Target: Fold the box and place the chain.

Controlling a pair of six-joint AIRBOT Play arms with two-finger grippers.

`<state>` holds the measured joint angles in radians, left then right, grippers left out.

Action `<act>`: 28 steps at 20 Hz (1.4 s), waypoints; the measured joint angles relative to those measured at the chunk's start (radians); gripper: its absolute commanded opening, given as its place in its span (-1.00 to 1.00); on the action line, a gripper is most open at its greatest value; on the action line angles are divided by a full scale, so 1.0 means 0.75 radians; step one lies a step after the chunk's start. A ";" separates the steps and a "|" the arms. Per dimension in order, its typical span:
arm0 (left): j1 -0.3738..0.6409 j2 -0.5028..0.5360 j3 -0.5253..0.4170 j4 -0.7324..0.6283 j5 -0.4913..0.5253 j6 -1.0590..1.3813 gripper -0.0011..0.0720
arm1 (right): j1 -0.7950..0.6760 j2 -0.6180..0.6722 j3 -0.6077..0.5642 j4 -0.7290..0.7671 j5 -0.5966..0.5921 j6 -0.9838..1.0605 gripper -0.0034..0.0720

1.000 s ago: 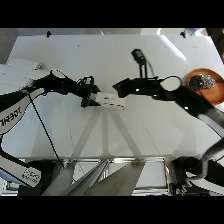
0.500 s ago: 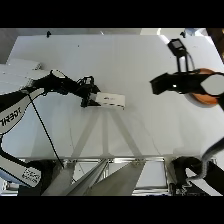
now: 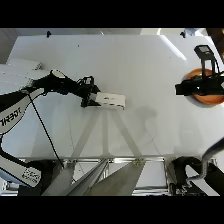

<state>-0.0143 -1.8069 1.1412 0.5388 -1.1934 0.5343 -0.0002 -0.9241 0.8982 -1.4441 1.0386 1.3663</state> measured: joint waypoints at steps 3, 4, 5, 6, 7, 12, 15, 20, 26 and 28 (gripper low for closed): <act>0.000 0.000 0.000 0.000 0.001 0.000 0.39 | -0.007 0.001 0.000 -0.034 0.043 0.010 -0.87; 0.000 0.000 0.000 0.000 0.000 0.000 0.39 | -0.008 0.001 0.000 -0.041 0.051 0.012 -0.87; 0.000 0.000 0.000 -0.001 0.000 0.000 0.38 | -0.009 0.001 0.000 -0.044 0.058 0.014 -0.87; 0.000 0.000 0.000 -0.001 0.000 0.000 0.35 | -0.009 0.001 0.000 -0.045 0.064 0.015 -0.87; 0.000 0.000 0.000 -0.001 0.000 -0.001 0.17 | -0.010 0.001 0.000 -0.051 0.066 0.017 -0.87; 0.000 0.000 0.000 -0.007 0.000 0.000 -0.45 | -0.010 0.001 0.000 -0.056 0.075 0.019 -0.87; 0.000 0.000 0.000 -0.010 -0.001 -0.001 -0.94 | -0.010 0.001 0.000 -0.057 0.076 0.019 -0.87; 0.000 0.020 -0.001 -0.008 -0.035 -0.005 -0.95 | -0.010 0.001 0.000 -0.059 0.078 0.019 -0.87; 0.003 0.140 -0.001 -0.106 -0.049 -0.188 -0.96 | -0.010 0.001 0.000 -0.060 0.077 0.019 -0.87; 0.003 0.188 -0.001 -0.157 -0.039 -0.235 -0.96 | -0.010 0.001 0.000 -0.059 0.077 0.019 -0.87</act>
